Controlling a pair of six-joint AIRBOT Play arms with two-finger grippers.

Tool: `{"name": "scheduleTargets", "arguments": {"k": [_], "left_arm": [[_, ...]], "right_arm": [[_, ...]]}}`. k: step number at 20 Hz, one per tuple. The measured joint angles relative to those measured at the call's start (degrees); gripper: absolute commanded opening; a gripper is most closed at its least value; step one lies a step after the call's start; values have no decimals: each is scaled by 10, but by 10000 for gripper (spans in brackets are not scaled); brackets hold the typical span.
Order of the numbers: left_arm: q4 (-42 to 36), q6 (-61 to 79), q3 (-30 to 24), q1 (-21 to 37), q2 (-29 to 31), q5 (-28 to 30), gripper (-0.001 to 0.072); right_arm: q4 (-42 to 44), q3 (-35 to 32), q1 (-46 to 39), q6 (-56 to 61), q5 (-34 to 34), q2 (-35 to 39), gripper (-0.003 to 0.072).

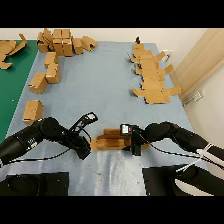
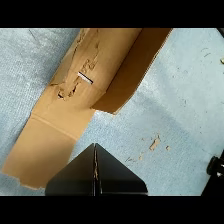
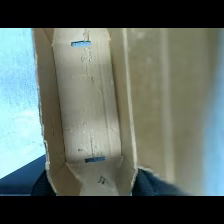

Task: Fold the box.

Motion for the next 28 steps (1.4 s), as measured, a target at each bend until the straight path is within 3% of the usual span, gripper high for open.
{"name": "scheduleTargets", "arguments": {"k": [2,21,28], "left_arm": [[-1,0,0,0,0,0,12],[-41,1,0,-2,0,5,12],[-139,20,0,-2,-4,23,11]], "right_arm": [[0,-1,0,0,1,0,538],[-2,-2,0,0,15,-3,521],[-3,-2,0,0,15,-3,521]]}}
